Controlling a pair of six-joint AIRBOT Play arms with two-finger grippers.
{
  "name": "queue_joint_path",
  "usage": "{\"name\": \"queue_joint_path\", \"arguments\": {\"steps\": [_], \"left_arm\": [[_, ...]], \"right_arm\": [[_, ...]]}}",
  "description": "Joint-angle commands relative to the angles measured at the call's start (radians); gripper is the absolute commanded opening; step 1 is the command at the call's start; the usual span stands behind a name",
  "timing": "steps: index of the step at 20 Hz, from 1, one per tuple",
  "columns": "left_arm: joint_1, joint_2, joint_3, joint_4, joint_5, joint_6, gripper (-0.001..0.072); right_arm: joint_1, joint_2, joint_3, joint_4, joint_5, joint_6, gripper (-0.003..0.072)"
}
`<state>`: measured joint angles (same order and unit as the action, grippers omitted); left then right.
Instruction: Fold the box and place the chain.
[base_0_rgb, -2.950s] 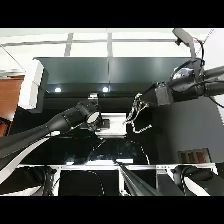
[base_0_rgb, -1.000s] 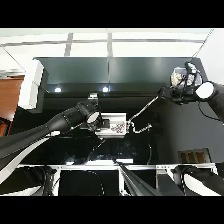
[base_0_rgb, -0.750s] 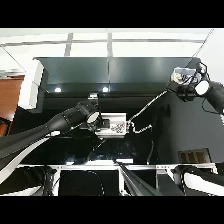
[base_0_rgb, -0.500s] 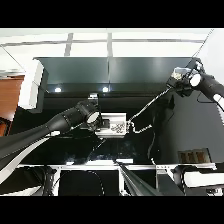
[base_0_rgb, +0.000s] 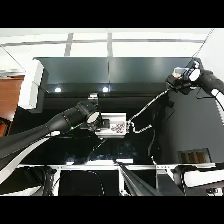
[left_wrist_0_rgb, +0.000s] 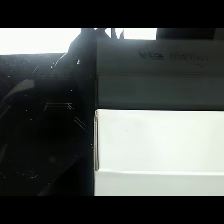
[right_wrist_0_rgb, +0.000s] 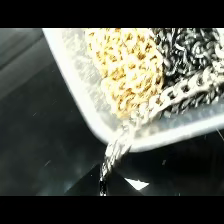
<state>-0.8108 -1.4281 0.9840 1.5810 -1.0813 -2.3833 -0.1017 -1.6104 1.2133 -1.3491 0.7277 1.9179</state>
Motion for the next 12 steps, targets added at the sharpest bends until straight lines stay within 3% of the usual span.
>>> {"name": "queue_joint_path", "arguments": {"steps": [1, 3, 7, 12], "left_arm": [[0.0, 0.001, 0.001, 0.0, 0.0, 0.0, 0.0032], [0.0, 0.001, 0.001, 0.0, 0.0, 0.0, 0.0031], [0.0, 0.001, 0.001, 0.0, 0.0, 0.0, 0.0032], [0.0, 0.001, 0.001, 0.0, 0.0, 0.0, 0.0032]], "right_arm": [[0.026, 0.137, 0.004, 0.011, 0.177, -0.171, 0.0012], [0.061, 0.283, 0.004, 0.015, 0.328, -0.314, 0.0012], [0.131, 0.554, 0.004, 0.157, 0.747, -0.468, 0.0013], [0.246, 0.696, 0.004, 0.317, 0.843, -0.468, 0.0013]]}}
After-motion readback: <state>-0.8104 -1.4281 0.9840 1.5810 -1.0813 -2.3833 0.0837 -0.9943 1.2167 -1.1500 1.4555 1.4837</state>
